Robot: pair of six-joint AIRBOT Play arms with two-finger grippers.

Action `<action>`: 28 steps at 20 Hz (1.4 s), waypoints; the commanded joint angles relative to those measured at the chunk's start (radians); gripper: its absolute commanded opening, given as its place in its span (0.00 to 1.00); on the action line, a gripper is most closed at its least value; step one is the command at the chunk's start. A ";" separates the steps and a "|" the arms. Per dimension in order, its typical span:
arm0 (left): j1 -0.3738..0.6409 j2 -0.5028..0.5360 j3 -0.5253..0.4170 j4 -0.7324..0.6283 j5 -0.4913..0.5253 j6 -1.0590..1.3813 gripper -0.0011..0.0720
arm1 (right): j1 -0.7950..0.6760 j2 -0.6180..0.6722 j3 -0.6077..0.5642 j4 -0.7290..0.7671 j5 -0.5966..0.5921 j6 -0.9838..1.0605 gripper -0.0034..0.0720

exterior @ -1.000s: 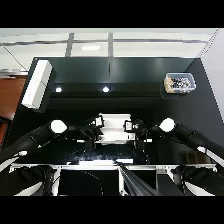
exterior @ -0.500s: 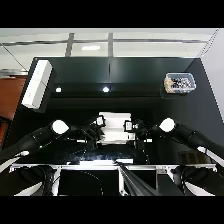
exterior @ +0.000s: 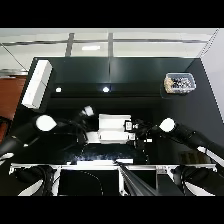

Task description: Fold the box and place the chain.

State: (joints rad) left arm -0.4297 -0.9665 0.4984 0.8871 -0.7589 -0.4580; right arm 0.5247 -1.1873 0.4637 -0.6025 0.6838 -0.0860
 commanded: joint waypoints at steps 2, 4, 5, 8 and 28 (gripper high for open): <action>0.349 0.104 0.009 0.190 -0.127 -0.689 0.06 | 0.001 -0.001 -0.001 0.000 0.000 0.000 0.60; 0.505 0.087 0.002 0.129 -0.231 -0.754 0.06 | 0.001 -0.001 -0.001 0.000 0.000 0.000 0.60; 0.557 0.075 -0.010 0.121 -0.270 -0.757 0.06 | 0.001 -0.001 -0.001 0.000 0.000 0.000 0.60; 0.650 0.019 -0.083 0.058 -0.351 -0.974 0.06 | 0.001 -0.001 -0.001 0.000 0.000 0.000 0.60; 0.244 -0.165 -0.071 -0.322 -0.252 -0.642 0.89 | 0.001 -0.001 -0.001 0.000 0.000 0.000 0.60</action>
